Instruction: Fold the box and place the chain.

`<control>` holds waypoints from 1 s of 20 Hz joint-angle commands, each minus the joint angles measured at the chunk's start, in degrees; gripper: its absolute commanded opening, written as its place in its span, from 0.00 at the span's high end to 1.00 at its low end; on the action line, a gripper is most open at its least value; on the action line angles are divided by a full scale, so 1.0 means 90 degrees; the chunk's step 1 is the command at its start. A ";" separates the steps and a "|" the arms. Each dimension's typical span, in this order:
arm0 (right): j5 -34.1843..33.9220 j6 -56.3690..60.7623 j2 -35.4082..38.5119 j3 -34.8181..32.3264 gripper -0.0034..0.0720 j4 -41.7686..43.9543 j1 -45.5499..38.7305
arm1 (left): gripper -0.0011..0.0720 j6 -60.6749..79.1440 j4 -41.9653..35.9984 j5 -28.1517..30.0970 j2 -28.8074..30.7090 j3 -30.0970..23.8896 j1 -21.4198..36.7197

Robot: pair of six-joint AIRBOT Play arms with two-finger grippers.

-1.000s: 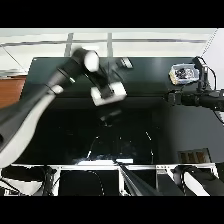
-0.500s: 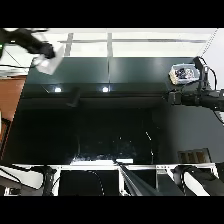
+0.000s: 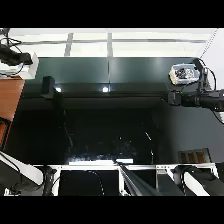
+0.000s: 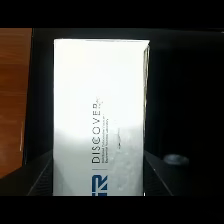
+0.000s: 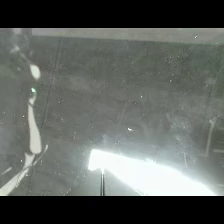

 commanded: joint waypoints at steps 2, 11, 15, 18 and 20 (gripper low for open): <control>0.0036 0.0034 0.0000 0.0002 0.93 -0.0002 -0.0002 | 0.67 -0.0010 0.0007 0.0376 -0.0668 0.0243 0.0058; 0.0041 0.0034 0.0000 0.0002 0.93 -0.0002 -0.0002 | 0.02 0.0010 0.0051 0.0216 -0.0699 0.1139 -0.0039; -0.0007 0.0024 0.0000 0.0002 0.93 -0.0010 -0.0002 | 0.50 -0.0046 -0.0595 0.1256 0.1047 0.0634 -0.0155; -0.0175 0.0010 0.0000 0.0002 0.93 -0.0024 -0.0002 | 0.95 -0.0049 -0.1761 0.1010 0.2684 -0.0345 -0.0185; -0.0272 -0.0180 0.0000 0.0002 0.93 -0.0053 -0.0002 | 0.95 -0.0046 -0.2436 0.0177 0.3623 -0.0964 -0.0347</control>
